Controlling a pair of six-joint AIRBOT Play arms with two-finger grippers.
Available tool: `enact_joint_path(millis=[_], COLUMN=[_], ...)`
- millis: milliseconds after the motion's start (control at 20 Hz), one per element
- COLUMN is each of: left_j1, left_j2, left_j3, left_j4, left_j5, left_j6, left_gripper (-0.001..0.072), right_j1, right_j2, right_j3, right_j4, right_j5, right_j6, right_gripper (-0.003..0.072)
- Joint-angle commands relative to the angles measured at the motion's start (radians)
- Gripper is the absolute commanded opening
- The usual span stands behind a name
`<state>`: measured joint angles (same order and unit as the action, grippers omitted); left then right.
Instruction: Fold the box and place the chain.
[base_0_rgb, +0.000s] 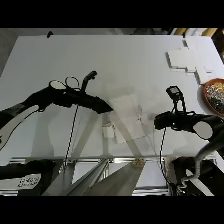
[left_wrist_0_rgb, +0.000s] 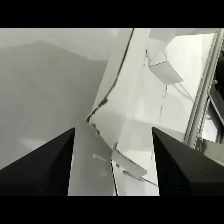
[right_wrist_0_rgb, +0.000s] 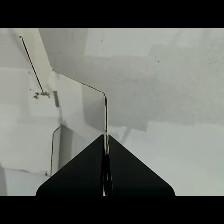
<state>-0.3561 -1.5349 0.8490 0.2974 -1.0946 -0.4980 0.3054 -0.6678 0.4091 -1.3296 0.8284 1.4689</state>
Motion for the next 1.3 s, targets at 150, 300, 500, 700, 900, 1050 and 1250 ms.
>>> enact_joint_path(millis=[150, 300, 500, 700, 900, 1050, 1250], left_j1=[-0.032, -0.032, -0.032, -0.055, -0.125, -0.132, -0.132], left_j2=[-0.109, -0.116, -0.116, -0.116, -0.116, -0.117, -0.113], left_j3=[0.017, 0.048, 0.105, 0.116, 0.129, 0.131, 0.133], left_j4=[-0.124, -0.105, 0.026, 0.059, 0.063, 0.067, 0.140], left_j5=[-0.006, -0.060, -0.096, -0.109, -0.036, -0.031, -0.024], left_j6=[0.136, 0.137, 0.055, 0.037, 0.037, 0.037, 0.073], left_gripper=[0.0531, 0.0493, 0.0429, 0.0387, 0.0373, 0.0237, 0.0002], right_j1=[0.001, 0.001, 0.001, 0.001, 0.001, 0.001, 0.001], right_j2=[0.001, 0.001, 0.001, 0.001, 0.001, 0.001, 0.002], right_j3=[0.000, 0.000, 0.000, 0.000, 0.000, 0.000, 0.000], right_j4=[0.002, 0.002, 0.002, 0.002, 0.002, 0.002, 0.003], right_j5=[0.003, 0.005, 0.008, 0.017, 0.018, 0.018, 0.017], right_j6=[0.000, 0.000, 0.000, 0.000, 0.000, 0.000, -0.001], right_gripper=[0.0015, 0.0015, 0.0015, 0.0015, 0.0015, 0.0015, 0.0018])
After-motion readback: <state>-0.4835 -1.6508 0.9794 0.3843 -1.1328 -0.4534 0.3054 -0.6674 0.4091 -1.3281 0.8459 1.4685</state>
